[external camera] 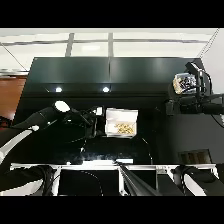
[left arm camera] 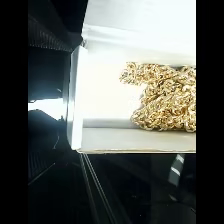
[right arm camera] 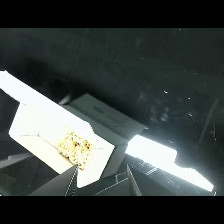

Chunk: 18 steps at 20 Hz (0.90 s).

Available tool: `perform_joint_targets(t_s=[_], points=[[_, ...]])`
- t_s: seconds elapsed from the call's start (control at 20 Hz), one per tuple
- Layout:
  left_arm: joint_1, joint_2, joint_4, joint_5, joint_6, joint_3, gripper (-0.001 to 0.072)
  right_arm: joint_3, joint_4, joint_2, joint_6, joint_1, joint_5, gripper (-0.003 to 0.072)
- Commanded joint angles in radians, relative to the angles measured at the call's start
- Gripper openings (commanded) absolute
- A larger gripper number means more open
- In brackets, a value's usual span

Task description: Fold the box and place the chain.

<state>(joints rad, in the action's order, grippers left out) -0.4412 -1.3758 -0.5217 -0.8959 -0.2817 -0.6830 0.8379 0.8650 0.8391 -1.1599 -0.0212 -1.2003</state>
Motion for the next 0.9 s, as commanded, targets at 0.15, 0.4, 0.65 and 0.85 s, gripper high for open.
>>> perform_joint_targets(t_s=[0.15,0.4,0.65,0.85], points=[[-0.031,-0.01,0.01,0.084,-0.003,-0.008,0.0709,0.001,0.0,-0.001,0.0,0.0,0.006,0.0375],[-0.032,-0.013,0.01,0.072,-0.009,-0.013,0.0708,0.001,0.0,-0.001,0.0,0.0,0.009,0.0375],[-0.063,-0.014,0.009,0.063,-0.046,-0.015,0.0706,0.001,0.001,-0.001,0.0,0.0,0.014,0.0375],[-0.064,-0.014,0.009,0.066,-0.045,-0.015,0.0554,-0.033,0.0,0.0,0.0,-0.019,0.077,0.0376]])
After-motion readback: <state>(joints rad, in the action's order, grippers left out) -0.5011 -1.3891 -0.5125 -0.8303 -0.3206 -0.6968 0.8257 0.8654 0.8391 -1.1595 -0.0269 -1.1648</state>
